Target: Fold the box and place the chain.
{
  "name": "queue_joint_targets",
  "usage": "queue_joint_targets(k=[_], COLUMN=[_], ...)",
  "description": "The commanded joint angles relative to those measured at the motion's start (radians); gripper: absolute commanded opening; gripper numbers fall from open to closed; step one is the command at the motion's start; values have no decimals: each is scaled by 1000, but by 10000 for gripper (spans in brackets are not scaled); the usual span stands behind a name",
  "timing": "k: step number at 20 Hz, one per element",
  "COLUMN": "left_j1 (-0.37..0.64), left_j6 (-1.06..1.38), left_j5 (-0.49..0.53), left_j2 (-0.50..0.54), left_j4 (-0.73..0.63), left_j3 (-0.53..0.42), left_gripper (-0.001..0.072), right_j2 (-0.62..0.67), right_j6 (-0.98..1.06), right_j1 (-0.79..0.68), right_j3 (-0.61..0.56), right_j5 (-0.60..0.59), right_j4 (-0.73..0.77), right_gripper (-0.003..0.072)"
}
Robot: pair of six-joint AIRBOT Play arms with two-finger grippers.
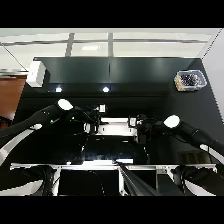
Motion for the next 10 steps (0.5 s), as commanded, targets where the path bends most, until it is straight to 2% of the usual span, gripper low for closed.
queue_joint_targets(k=[1,10], left_j1=[0,0], left_j6=[0,0], left_j5=[2,4], left_j2=[-1,-1], left_j4=[0,0], left_j3=[1,1], left_gripper=[27,27], right_j2=[-10,-13], right_j6=[-8,29], right_j1=[-1,-1], right_j3=[-1,0], right_j5=[-10,-41], right_j4=[8,-6], right_gripper=[707,706])
